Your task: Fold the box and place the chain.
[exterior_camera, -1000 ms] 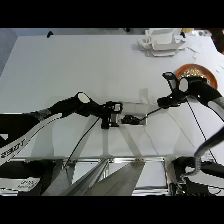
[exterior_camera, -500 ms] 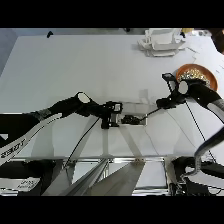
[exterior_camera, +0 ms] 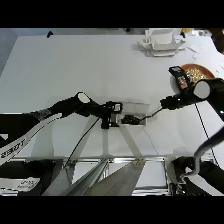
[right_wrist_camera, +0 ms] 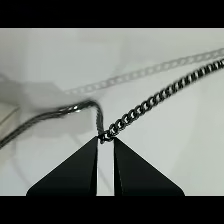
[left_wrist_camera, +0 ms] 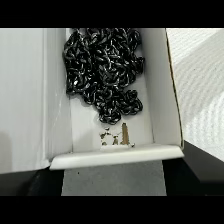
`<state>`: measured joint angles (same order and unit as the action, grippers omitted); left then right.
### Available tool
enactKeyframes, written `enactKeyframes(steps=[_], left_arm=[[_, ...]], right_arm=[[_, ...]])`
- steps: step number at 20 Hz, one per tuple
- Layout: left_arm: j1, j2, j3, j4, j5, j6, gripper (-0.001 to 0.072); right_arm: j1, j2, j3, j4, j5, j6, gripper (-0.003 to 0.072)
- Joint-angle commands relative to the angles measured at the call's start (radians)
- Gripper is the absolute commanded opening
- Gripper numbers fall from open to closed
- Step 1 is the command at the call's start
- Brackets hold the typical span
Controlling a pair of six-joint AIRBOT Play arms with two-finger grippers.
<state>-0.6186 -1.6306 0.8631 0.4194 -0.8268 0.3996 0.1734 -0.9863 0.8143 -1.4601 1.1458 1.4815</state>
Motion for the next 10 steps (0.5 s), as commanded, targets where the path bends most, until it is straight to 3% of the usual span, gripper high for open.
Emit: enactKeyframes(steps=[1,6,10], left_arm=[[0.000,0.001,0.000,0.000,0.000,0.000,0.0044],[0.000,0.001,0.000,0.000,0.000,0.000,0.0044],[0.000,0.001,0.000,0.000,0.000,0.000,0.0044]], right_arm=[[0.039,0.179,0.000,0.191,0.117,-0.094,0.0012],[0.107,0.302,0.000,0.525,0.091,-0.190,0.0012],[0.188,0.298,-0.002,0.545,-0.029,-0.208,0.0012]])
